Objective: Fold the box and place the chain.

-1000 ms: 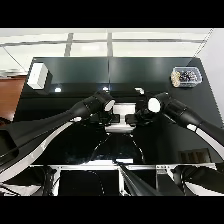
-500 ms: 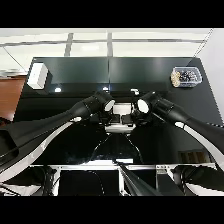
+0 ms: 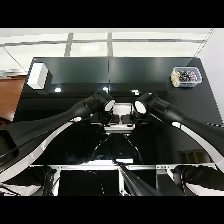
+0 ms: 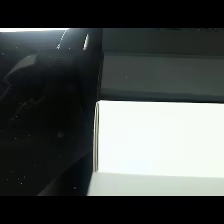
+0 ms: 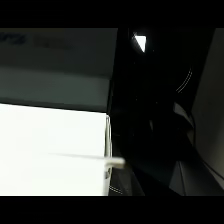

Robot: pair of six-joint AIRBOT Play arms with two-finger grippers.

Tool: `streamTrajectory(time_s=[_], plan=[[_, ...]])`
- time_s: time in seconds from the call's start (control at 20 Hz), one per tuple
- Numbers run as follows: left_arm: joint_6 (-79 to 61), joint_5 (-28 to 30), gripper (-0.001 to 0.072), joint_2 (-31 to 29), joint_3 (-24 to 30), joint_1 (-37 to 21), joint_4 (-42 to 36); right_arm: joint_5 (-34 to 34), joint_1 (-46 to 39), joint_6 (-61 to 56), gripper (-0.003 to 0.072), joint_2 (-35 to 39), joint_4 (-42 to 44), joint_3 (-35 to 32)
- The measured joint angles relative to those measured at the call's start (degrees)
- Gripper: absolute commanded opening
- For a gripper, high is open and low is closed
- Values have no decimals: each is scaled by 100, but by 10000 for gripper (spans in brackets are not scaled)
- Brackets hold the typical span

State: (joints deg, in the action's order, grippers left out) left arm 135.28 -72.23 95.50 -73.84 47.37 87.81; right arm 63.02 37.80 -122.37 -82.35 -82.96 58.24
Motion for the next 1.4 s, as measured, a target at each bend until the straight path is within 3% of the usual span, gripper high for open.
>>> streamTrajectory(time_s=[0.1,0.2,0.4,0.45,0.6,0.95,1.05,1.3,1.35,1.4], plan=[[-2,-13,29,0,0,0,7,-13,-4,-39,351,-26,0,-2],[-4,-20,29,0,0,0,15,-20,-4,-57,293,-42,4,-2],[-4,-20,29,0,0,0,17,-35,-4,-72,290,-61,22,0],[-4,-20,29,0,0,0,17,-33,-4,-79,158,-63,26,-2],[2,-17,29,0,0,0,17,-20,-4,-98,12,-68,59,0],[2,-24,29,0,0,0,13,-13,-4,-114,17,-68,94,0],[-22,9,29,0,0,0,39,-13,-4,-76,206,-68,92,0],[-13,-9,29,0,0,0,33,-11,-4,-87,155,-68,109,-2],[-13,-9,29,0,0,0,31,-15,-4,-87,42,-68,109,-2],[-11,-13,29,0,0,0,24,-35,-4,-101,10,-70,149,0]])
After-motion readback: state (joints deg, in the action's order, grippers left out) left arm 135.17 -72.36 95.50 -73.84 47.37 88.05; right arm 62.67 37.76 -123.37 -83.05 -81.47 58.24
